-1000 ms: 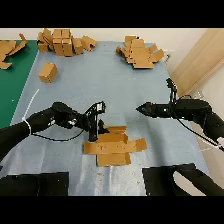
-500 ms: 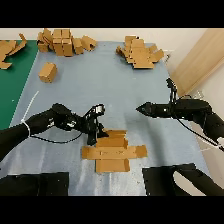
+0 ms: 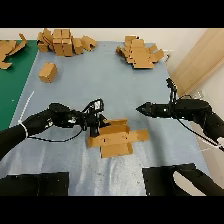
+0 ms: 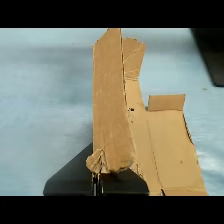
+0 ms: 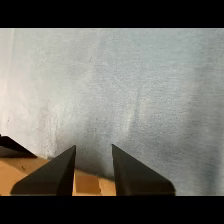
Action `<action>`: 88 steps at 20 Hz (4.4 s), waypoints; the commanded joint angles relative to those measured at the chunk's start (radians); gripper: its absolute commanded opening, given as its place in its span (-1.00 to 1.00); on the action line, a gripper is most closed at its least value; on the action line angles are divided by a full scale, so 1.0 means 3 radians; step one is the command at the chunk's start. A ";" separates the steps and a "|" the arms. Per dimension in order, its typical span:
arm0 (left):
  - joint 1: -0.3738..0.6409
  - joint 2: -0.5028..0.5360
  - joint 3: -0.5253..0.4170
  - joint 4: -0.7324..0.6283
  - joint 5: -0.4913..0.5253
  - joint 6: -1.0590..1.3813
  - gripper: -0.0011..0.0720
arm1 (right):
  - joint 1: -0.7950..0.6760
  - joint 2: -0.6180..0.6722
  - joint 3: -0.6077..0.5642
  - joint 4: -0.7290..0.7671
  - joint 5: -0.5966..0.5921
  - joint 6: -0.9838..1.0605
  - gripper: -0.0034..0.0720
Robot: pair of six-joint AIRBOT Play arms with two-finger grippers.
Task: Fold the box.
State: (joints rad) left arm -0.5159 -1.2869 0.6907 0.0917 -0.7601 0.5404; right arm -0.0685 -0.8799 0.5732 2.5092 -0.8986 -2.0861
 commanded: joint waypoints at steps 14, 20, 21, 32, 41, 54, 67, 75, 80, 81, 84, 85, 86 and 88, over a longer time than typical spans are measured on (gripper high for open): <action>-0.0028 0.0001 -0.0050 0.0390 -0.0237 -0.0148 -0.94 | 0.0004 0.0000 0.0003 0.0004 0.0024 -0.0001 -0.03; -0.0031 0.0001 -0.0070 0.0394 -0.0299 -0.0206 -0.94 | 0.0004 0.0000 0.0003 0.0014 0.0025 -0.0001 -0.03; -0.0043 0.0001 -0.0071 0.0404 -0.0295 -0.0237 -0.94 | 0.0004 0.0000 0.0003 0.0014 0.0024 -0.0001 -0.03; -0.0089 0.0001 -0.0104 0.0470 -0.0277 -0.0318 -0.94 | 0.0004 0.0000 0.0003 0.0014 0.0023 -0.0001 -0.03; -0.0089 0.0001 -0.0104 0.0469 -0.0270 -0.0318 -0.94 | 0.0004 0.0070 0.0004 -0.0080 0.0011 -0.0106 -0.89; -0.0089 0.0001 -0.0104 0.0469 -0.0287 -0.0318 -0.94 | 0.1659 0.1391 -0.0553 -0.1457 -0.0512 -0.0013 -0.89; -0.0089 0.0001 -0.0104 0.0469 -0.0287 -0.0318 -0.94 | 0.5350 0.0890 -0.0773 -0.4936 -0.0174 0.2998 -0.89; -0.0089 0.0001 -0.0104 0.0469 -0.0289 -0.0318 -0.94 | 0.5379 0.0202 -0.0772 -0.5543 -0.0004 0.3156 0.37; -0.0089 0.0001 -0.0104 0.0469 -0.0291 -0.0318 -0.94 | 0.5379 0.0195 -0.0765 -0.5337 0.0313 0.3151 0.37; -0.0089 0.0001 -0.0104 0.0469 -0.0291 -0.0318 -0.94 | 0.5379 0.0195 -0.0765 -0.5278 0.0334 0.3150 0.45; -0.0089 0.0001 -0.0104 0.0469 -0.0290 -0.0318 -0.94 | 0.5379 0.0179 -0.0768 -0.5159 0.0341 0.3148 0.48; -0.0089 0.0001 -0.0104 0.0469 -0.0290 -0.0318 -0.94 | 0.5379 0.0165 -0.0768 -0.5160 0.0336 0.3150 0.48; -0.0089 0.0001 -0.0104 0.0469 -0.0290 -0.0318 -0.94 | 0.5379 0.0149 -0.0768 -0.5172 0.0336 0.3148 0.48; -0.0089 0.0001 -0.0104 0.0469 -0.0290 -0.0318 -0.94 | 0.5379 0.0113 -0.0767 -0.5287 0.0329 0.3148 0.48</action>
State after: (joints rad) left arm -0.5423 -1.2858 0.6601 0.2325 -0.8474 0.4446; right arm 1.5440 -0.8341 0.3428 0.9417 -0.8043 -1.1419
